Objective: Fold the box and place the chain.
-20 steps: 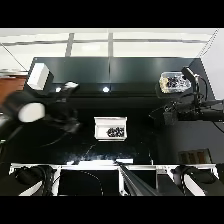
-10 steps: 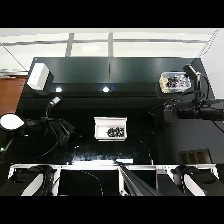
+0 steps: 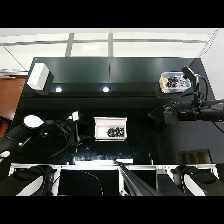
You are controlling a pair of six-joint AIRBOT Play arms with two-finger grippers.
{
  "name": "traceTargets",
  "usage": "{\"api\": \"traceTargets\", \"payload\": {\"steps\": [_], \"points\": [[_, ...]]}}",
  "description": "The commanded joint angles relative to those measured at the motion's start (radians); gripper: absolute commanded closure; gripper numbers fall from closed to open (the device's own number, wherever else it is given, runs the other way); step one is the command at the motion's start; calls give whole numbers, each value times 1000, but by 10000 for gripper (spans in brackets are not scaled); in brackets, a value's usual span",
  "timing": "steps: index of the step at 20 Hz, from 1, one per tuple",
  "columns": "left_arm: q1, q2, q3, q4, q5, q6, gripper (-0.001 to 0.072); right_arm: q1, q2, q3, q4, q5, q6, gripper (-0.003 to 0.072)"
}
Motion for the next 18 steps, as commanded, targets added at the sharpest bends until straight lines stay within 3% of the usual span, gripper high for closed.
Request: {"api": "traceTargets", "payload": {"steps": [1,8,18], "points": [[-36,-96,7,-74,14,152,1,1,1,1,8,-10,1,222],[-53,-233,142,-54,-68,147,3,1,1,1,32,-37,0,222],[-65,-235,144,4,-77,147,9,1,1,1,29,-40,0,222]]}}
